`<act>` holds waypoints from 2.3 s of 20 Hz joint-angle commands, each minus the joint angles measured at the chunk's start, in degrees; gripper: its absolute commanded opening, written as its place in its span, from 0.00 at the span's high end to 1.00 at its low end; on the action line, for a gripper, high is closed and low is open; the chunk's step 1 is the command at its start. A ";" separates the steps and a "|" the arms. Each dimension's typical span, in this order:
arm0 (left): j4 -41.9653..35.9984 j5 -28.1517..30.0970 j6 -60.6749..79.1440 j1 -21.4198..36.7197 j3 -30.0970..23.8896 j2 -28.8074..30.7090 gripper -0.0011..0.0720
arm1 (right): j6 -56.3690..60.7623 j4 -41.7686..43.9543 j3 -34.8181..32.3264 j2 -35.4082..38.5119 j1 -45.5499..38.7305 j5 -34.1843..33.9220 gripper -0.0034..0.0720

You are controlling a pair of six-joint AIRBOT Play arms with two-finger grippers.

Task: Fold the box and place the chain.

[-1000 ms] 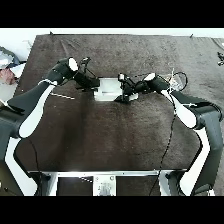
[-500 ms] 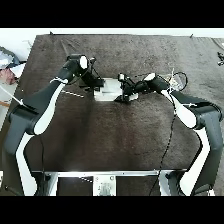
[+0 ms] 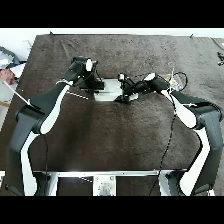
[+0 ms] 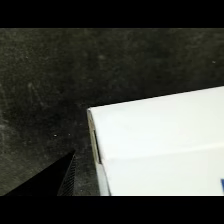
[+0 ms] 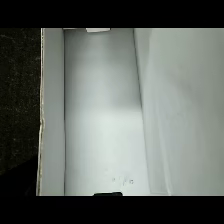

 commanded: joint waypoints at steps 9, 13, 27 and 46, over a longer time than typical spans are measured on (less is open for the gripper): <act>6.21 -1.03 -4.07 -2.56 0.74 -0.24 0.60 | 0.02 0.07 -0.02 -0.04 0.04 0.02 0.52; 7.39 -0.66 -6.62 -3.04 0.74 -0.24 0.60 | 0.02 0.07 -0.02 -0.04 0.04 0.02 0.52; 9.09 -0.70 -13.42 -3.04 0.66 -1.18 0.76 | 0.02 0.07 -0.02 -0.04 0.04 0.02 0.52; 7.96 -1.70 -2.16 -3.02 0.66 0.70 0.56 | 0.02 0.07 -0.02 -0.04 0.04 0.02 0.52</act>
